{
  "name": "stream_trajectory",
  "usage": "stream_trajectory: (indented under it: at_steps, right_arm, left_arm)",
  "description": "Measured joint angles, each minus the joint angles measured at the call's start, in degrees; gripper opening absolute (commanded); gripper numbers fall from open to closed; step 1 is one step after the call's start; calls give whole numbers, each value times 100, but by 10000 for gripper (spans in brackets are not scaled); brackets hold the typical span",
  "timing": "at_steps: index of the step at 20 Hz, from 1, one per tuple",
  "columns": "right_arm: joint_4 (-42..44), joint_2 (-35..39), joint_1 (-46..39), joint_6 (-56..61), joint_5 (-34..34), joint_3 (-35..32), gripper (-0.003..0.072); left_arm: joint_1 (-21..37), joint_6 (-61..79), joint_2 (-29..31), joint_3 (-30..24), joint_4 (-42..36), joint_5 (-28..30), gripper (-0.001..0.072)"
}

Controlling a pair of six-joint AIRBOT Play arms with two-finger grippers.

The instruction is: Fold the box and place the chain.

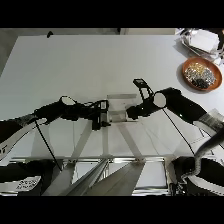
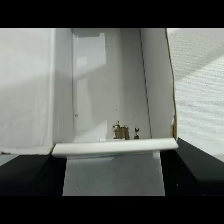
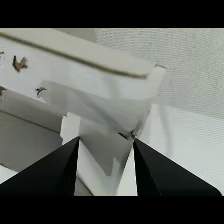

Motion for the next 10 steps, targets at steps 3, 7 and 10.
stream_trajectory:
  at_steps: [3, 7, 10]
  right_arm:
    - [-313, -162, 125, 483, 107, 127, 368]
    - [-654, -321, 273, 1139, 304, 219, 358]
    - [-776, -468, 382, 1508, 378, 254, 352]
  left_arm:
    - [0, 9, -2, 0, 0, 2, 208]
    - [0, 11, -2, 0, -2, 7, 208]
    - [0, 11, -2, 0, -2, 4, 208]
